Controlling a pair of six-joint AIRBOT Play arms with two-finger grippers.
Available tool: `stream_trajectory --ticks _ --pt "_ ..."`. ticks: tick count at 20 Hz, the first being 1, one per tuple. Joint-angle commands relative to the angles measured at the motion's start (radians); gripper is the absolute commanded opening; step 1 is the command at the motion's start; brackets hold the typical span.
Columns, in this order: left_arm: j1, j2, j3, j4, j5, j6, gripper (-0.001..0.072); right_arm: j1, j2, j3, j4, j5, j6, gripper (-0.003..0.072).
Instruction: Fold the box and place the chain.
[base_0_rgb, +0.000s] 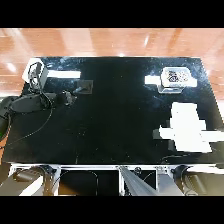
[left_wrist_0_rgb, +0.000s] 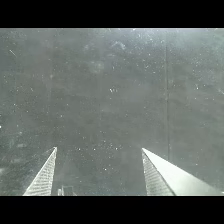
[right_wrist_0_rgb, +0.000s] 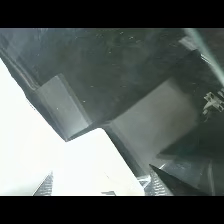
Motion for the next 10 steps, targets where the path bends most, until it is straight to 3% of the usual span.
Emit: stream_trajectory --ticks 1,8,9,10 --pt "0.0 -0.001 0.0 0.0 0.0 -0.001 0.0608 0.038 -0.022 -0.004 0.0 0.013 0.006 0.072" --pt "0.0 -0.001 0.0 0.0 0.0 -0.026 0.0608 0.135 -0.036 -0.019 -0.073 0.072 0.016 0.072" --pt "0.0 -0.001 0.0 0.0 0.0 -0.026 0.0608 0.135 -0.036 -0.02 -0.067 0.077 0.016 0.0692" --pt "0.0 -0.001 0.0 0.0 0.0 -0.026 0.0608 0.135 -0.035 -0.02 -0.066 0.085 0.014 0.0397"
